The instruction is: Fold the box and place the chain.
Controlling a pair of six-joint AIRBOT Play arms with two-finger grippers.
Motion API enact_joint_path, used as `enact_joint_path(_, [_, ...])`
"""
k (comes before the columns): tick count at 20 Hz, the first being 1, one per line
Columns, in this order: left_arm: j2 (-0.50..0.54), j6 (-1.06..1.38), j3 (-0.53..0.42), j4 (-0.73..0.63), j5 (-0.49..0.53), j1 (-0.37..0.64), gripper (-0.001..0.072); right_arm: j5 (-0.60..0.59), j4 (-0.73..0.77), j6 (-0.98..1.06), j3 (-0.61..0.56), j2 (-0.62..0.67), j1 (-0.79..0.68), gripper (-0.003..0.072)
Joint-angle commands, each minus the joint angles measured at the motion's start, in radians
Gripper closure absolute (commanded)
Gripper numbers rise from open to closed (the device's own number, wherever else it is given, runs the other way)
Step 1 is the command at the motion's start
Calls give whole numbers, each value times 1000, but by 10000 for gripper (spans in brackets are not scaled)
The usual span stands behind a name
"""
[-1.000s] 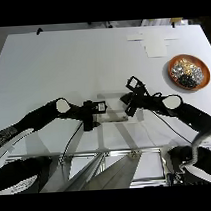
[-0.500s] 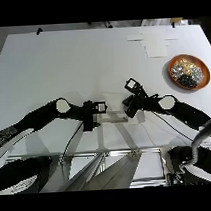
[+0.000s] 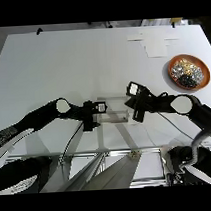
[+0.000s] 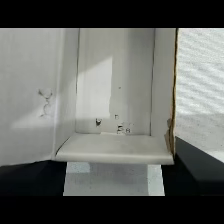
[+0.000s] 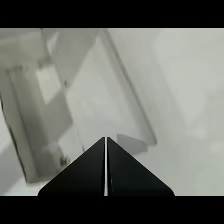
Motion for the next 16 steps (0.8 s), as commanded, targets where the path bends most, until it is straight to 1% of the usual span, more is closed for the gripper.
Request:
enact_joint_path(1, [0,-1,1,0,2,0,397,175,-271,10,2,28,-3,674])
enact_joint_path(3, [0,-1,1,0,2,0,397,201,-273,-18,-2,-5,-31,670])
enact_joint_path(4, [0,-1,1,0,2,0,397,185,-266,-45,-6,-24,-39,621])
enact_joint_path(5, [0,-1,1,0,2,0,397,165,-264,-58,-8,-42,-39,547])
enact_joint_path(6, [0,-1,1,0,2,0,397,143,-253,-60,-12,-62,-39,516])
enact_joint_path(11, [0,-1,1,0,2,0,397,144,-77,-312,-26,-148,-38,512])
enact_joint_path(14, [0,-1,1,0,2,0,397,140,-56,-418,-61,-151,-38,513])
enact_joint_path(15, [0,-1,1,0,2,0,397,124,-50,-436,-76,-151,-38,515])
enact_joint_path(16, [0,-1,1,0,2,0,397,98,-31,-445,-90,-151,-38,533])
